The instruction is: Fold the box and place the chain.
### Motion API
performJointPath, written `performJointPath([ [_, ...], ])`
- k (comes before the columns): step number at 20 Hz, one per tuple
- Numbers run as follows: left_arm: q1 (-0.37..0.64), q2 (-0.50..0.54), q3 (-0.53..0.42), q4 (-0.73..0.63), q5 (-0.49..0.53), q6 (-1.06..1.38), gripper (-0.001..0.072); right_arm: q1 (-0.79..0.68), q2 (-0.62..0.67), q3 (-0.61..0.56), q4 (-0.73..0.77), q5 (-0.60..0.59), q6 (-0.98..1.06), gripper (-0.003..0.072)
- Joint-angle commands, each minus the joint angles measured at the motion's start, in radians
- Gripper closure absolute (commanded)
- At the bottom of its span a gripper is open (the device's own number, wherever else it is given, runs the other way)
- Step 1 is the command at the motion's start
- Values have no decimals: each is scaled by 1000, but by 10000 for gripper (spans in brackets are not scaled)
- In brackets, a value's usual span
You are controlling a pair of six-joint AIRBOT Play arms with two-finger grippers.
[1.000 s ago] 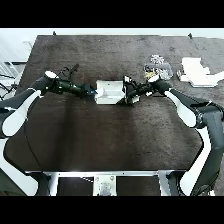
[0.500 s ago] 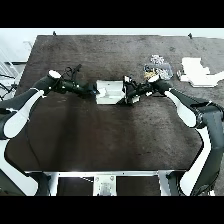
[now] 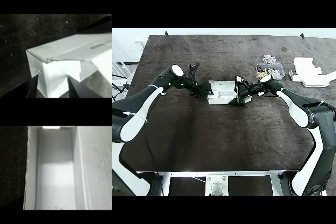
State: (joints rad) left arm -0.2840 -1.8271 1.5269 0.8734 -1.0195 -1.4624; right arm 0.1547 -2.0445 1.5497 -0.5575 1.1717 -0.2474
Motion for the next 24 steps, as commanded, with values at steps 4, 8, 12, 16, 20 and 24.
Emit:
performJointPath([
  [4,-50,0,14,138,66,-142,274,1,0,0,0,0,0,164],
  [8,-87,-2,53,265,65,-223,274,1,0,0,0,0,0,164],
  [12,-111,-3,94,372,55,-292,274,1,0,0,0,0,0,164],
  [16,-147,-27,139,509,-26,-393,285,1,0,0,0,0,0,164],
  [20,-148,-44,148,510,-45,-426,283,1,0,0,0,0,0,164],
  [24,-159,-87,202,529,-95,-449,284,1,0,0,0,0,0,164],
])
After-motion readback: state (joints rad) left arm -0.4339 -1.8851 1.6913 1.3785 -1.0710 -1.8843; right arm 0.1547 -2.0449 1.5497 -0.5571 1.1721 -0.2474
